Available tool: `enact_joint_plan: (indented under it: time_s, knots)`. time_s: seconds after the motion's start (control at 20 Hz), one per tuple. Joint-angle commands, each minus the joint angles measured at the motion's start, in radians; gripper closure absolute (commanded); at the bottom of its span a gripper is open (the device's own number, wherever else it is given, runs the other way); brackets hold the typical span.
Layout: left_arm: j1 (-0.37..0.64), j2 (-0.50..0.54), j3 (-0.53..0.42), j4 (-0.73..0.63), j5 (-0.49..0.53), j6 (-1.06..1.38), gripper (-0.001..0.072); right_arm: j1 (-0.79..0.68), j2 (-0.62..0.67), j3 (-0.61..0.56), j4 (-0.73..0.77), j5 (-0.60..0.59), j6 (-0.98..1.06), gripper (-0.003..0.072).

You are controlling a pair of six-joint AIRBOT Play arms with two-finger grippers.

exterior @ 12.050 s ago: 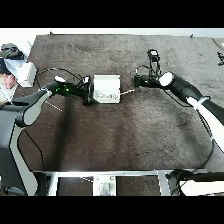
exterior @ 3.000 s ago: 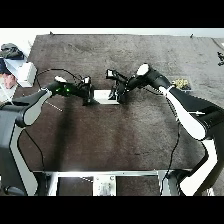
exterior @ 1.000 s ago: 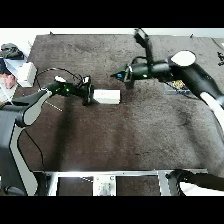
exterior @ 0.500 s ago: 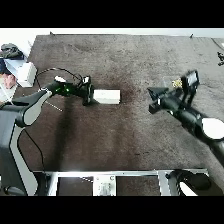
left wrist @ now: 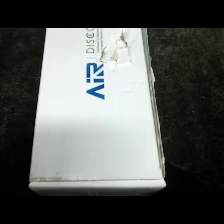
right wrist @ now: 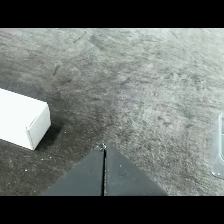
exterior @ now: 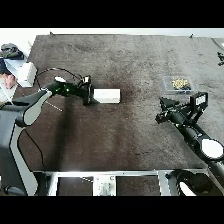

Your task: Fold the box and place the chain.

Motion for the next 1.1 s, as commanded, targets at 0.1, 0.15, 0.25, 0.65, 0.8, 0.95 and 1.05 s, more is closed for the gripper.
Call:
enact_joint_plan:
  time_s: [0.1,0.15,0.25,0.65,0.8,0.95,1.05]
  knots:
    - [0.001,0.017,0.018,-0.077,-0.018,-0.037,0.0697,0.0,0.007,-0.008,0.0,-0.011,0.0,0.07]
    - [0.001,0.032,0.034,-0.078,-0.017,-0.064,0.0698,0.0,0.007,-0.008,0.0,-0.011,0.0,0.07]
    - [0.007,0.09,0.063,-0.077,0.004,-0.128,0.0699,0.0,0.007,-0.008,0.0,-0.011,0.0,0.07]
    - [0.212,0.485,0.059,-0.077,0.317,-0.551,0.0703,0.0,0.007,-0.008,0.0,-0.014,0.0,0.07]
    - [0.354,0.667,-0.057,-0.034,0.417,-0.668,0.0703,0.0,0.007,-0.008,0.0,-0.014,0.0,0.0699]
    - [0.501,0.863,-0.243,0.076,0.443,-0.765,0.0703,0.0,0.007,-0.008,0.0,-0.014,0.0,0.07]
    - [0.618,0.988,-0.392,0.142,0.443,-0.848,0.0704,0.0,0.007,-0.008,0.0,-0.014,0.0,0.07]
